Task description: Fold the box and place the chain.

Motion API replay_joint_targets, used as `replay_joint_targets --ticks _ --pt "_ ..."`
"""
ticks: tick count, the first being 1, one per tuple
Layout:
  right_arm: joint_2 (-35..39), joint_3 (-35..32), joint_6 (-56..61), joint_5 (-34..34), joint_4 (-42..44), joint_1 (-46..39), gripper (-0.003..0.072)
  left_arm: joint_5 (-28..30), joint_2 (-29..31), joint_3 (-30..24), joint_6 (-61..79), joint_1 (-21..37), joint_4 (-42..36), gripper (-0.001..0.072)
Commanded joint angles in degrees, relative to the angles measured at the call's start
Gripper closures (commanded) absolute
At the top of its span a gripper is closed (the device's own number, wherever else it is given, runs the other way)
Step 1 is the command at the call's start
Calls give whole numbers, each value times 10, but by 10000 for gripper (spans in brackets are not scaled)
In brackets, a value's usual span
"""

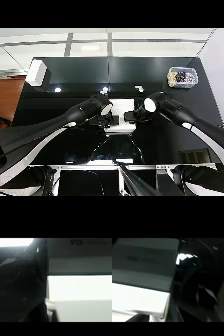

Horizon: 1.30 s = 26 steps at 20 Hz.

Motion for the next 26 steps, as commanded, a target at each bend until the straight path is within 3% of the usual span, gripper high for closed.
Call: replay_joint_targets --ticks 1,9,11,13,18,19,20,21,22,24,25,26 --pt "-14 10 77 43 -51 20 329 -1 0 0 0 0 0 682" --pt "-31 11 97 36 -51 47 330 -1 0 0 0 0 0 682" --pt "-31 12 96 34 -51 47 533 -1 0 0 0 0 0 682" --pt "-31 16 97 31 -51 47 672 -1 0 0 0 0 0 682" --pt "-31 22 96 31 -49 47 670 -1 0 0 0 0 0 682" --pt "-31 22 96 32 -49 47 637 -1 0 0 0 0 0 682" --pt "-31 22 96 32 -48 47 446 -1 0 0 0 0 0 682" --pt "-31 22 96 32 -45 47 396 -1 0 0 0 0 0 682" --pt "-31 22 96 32 -44 47 399 -1 0 0 0 0 0 682" --pt "-31 22 96 32 -44 47 565 -1 0 0 0 0 0 682" --pt "-31 22 97 31 -44 47 586 -1 0 0 0 0 0 682" --pt "-31 22 97 32 -45 47 673 -1 0 0 0 0 0 682"
